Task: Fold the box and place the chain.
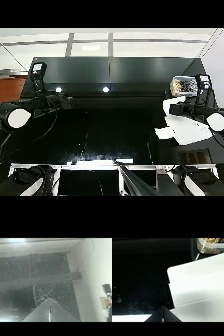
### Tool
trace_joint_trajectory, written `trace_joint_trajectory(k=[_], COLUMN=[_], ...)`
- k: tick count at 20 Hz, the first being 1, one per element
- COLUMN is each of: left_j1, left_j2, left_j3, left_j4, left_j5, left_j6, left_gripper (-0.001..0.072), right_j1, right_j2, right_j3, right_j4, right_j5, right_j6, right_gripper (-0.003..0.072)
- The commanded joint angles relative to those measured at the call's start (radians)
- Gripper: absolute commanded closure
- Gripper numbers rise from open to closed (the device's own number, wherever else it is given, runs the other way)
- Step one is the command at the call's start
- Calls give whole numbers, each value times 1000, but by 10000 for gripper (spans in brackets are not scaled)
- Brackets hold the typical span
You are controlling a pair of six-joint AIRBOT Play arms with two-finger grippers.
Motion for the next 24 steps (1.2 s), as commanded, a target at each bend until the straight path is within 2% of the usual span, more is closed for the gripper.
trace_joint_trajectory(k=[1, 18, 21, 22, 23, 24], left_j1=[1, 0, 1, 1, -1, -7], left_j2=[0, 0, -1, -5, -13, -26], left_j3=[0, 0, 0, 0, 0, 0], left_j4=[0, -8, -3, -3, -24, -45], left_j5=[0, 3, 39, 87, 140, 194], left_j6=[0, 0, 0, -3, -4, -3], left_gripper=[679, 679, 679, 675, 570, 231], right_j1=[1, 1, 1, 0, 1, -1], right_j2=[0, 0, 0, 0, -1, -1], right_j3=[0, 0, 0, 0, 0, 0], right_j4=[0, 32, 47, 37, 22, 25], right_j5=[0, -23, -32, -36, -39, -38], right_j6=[0, 1, 1, 1, -3, 0], right_gripper=[666, 667, 654, 425, -34, -34])
